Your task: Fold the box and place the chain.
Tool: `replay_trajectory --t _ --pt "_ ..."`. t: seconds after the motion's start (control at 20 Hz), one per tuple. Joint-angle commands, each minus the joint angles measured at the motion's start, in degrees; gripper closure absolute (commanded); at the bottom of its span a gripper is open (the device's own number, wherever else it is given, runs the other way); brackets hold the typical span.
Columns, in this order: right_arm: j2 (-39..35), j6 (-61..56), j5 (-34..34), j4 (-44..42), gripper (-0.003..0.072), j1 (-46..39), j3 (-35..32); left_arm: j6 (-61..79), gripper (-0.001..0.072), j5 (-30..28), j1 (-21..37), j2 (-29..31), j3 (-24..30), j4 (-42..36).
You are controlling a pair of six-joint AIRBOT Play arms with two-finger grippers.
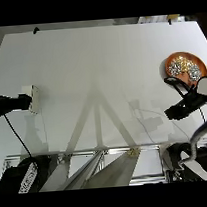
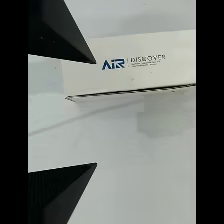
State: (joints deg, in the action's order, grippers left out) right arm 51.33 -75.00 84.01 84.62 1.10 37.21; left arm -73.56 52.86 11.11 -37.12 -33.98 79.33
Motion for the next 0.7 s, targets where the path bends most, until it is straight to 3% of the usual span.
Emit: replay_trajectory --t 0.0,0.65 --pt "-0.02 -0.02 0.02 0.00 0.0670 -0.04 -0.04 -0.44 0.0019 -0.66 -0.15 0.13 -0.02 -0.02" --pt "-0.02 -0.02 0.02 0.00 0.0670 -0.04 -0.04 -0.42 0.0019 -3.34 -0.15 0.04 -0.02 -0.02"
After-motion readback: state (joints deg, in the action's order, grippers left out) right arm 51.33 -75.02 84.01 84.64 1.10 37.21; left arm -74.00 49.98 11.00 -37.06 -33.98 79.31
